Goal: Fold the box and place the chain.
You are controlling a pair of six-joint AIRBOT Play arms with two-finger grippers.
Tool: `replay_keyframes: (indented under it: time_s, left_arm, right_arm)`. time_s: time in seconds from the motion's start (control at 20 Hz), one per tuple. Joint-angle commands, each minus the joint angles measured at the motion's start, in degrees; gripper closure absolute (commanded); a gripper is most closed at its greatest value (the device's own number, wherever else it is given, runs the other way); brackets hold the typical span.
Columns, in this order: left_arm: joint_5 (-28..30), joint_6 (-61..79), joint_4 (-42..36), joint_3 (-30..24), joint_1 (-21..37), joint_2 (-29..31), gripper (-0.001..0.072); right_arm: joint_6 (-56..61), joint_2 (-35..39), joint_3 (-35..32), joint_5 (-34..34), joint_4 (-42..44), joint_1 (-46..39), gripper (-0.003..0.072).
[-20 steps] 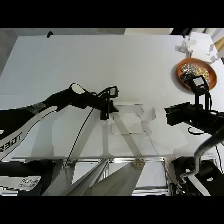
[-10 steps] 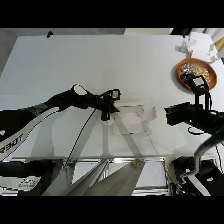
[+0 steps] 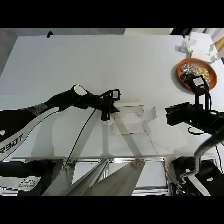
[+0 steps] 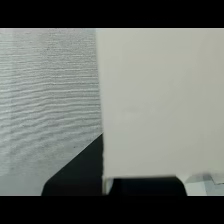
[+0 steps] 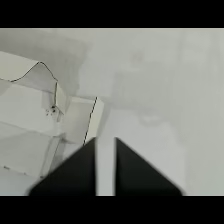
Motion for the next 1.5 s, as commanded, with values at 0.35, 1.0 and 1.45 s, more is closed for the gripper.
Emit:
replay_keyframes:
  time_s: [0.35,1.0,1.45]
  left_arm:
    - [-3.67,-0.42,-0.31,-0.04,-0.02,0.0,0.0675]
    - [-3.67,-0.42,-0.31,-0.04,-0.02,0.0,0.0675]
    - [-3.65,-0.42,-0.33,-0.04,-0.02,0.0,0.0675]
  right_arm:
    - [-42.86,-7.5,-3.72,2.05,20.02,0.07,0.0676]
    - [-71.91,-11.54,-4.0,5.64,19.3,0.07,0.0675]
    - [-72.59,-11.41,-16.92,-22.99,12.81,16.33,0.0109]
